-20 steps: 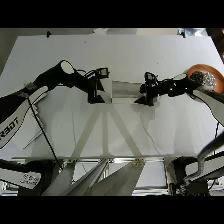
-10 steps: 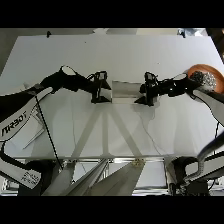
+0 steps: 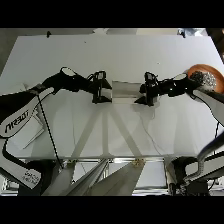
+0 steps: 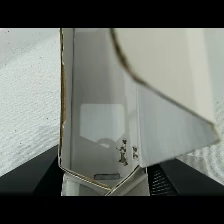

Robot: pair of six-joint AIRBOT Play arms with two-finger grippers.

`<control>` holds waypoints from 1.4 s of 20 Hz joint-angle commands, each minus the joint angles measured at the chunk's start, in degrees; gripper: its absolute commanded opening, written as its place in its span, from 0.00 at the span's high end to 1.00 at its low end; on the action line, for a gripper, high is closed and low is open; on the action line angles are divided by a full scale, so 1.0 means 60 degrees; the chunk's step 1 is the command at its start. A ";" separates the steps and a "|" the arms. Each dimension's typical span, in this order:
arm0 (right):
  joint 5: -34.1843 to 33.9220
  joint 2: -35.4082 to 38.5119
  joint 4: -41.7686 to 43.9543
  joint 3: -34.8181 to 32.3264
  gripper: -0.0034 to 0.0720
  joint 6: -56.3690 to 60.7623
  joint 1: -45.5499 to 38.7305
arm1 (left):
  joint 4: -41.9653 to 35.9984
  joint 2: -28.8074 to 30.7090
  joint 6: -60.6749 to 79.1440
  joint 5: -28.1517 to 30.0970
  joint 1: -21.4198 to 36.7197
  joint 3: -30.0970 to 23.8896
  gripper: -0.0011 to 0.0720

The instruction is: Fold the box and place the chain.

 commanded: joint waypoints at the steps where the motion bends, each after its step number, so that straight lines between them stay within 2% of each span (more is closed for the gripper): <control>1: 0.0004 0.0000 0.0000 0.0004 0.37 0.0004 0.0007 | -0.0280 -0.0160 0.0033 -0.0095 -0.0007 -0.0004 0.00; 4: 0.0004 0.0004 0.0000 0.0004 0.37 0.0004 0.0007 | -0.0280 -0.0321 0.0033 -0.0058 -0.0069 -0.0004 0.01; 15: 0.0004 0.0000 0.0000 0.0004 0.37 0.0004 0.0007 | -0.0273 -0.0306 -0.0080 0.1002 -0.0623 0.0007 0.01; 16: 0.0004 0.0000 0.0000 0.0004 0.37 0.0004 0.0007 | -0.0273 -0.0306 -0.0080 0.1002 -0.0623 0.0007 0.09; 17: 0.0004 0.0000 0.0000 0.0004 0.37 0.0004 0.0007 | -0.0270 -0.0306 -0.0080 0.1002 -0.0623 0.0007 0.21; 18: 0.0004 0.0000 0.0000 0.0004 0.37 0.0004 0.0007 | -0.0266 -0.0306 -0.0080 0.1020 -0.0645 0.0007 0.22; 20: 0.0004 0.0000 0.0000 0.0004 0.37 0.0004 0.0007 | -0.0208 -0.0302 -0.0084 0.1031 -0.0663 0.0007 0.44; 23: 0.0004 0.0000 0.0000 0.0004 0.37 0.0004 0.0007 | -0.0076 -0.0299 -0.0117 0.1096 -0.0721 0.0007 0.45; 25: 0.0004 0.0000 0.0000 0.0004 0.37 0.0004 0.0007 | 0.0193 -0.0288 -0.0120 0.1122 -0.0831 0.0007 0.58; 28: 0.0004 0.0000 0.0000 0.0004 0.37 0.0004 0.0007 | 0.0641 -0.0280 -0.0124 0.1126 -0.0980 0.0007 0.60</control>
